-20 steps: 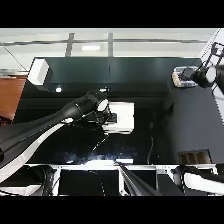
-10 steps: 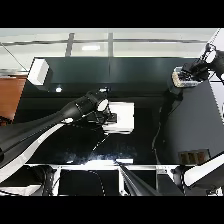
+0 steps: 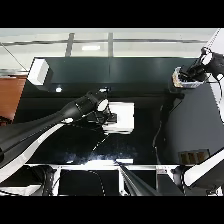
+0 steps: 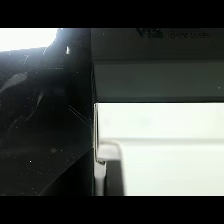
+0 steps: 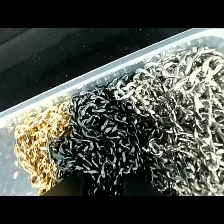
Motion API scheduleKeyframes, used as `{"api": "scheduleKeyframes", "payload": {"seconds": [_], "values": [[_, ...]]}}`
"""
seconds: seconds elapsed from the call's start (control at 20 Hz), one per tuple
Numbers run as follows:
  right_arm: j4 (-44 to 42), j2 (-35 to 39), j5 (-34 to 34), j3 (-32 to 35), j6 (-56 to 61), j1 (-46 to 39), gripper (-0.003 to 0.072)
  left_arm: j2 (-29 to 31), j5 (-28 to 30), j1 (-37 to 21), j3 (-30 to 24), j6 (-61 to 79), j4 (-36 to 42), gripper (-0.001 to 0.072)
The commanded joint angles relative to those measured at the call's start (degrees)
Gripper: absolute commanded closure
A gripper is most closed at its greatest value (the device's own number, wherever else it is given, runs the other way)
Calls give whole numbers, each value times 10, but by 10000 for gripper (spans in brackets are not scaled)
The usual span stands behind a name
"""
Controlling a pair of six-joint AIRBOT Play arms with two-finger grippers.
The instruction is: Fold the box and place the chain.
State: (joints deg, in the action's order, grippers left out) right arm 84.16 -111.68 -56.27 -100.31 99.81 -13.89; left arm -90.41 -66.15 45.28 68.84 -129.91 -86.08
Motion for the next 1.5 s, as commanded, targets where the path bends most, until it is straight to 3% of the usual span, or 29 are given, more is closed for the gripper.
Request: {"api": "scheduleKeyframes", "payload": {"seconds": [0.0,0.45,0.7,0.85,1.05,1.15,1.45], "values": [[5,22,-51,-20,-23,0,674,0,-2,0,0,0,0,685],[-2,253,-51,-24,-106,0,679,0,-2,0,0,0,0,685],[-53,366,-64,-24,-136,0,679,0,-1,0,0,0,0,685],[-111,404,-104,-24,-160,0,679,0,-1,0,0,0,0,685],[-234,422,-242,-16,-239,0,679,0,-1,0,0,0,0,685],[-296,435,-271,18,-265,3,679,0,-1,0,0,0,0,685],[-365,471,-304,122,-279,50,679,0,-1,0,0,0,0,685]]}}
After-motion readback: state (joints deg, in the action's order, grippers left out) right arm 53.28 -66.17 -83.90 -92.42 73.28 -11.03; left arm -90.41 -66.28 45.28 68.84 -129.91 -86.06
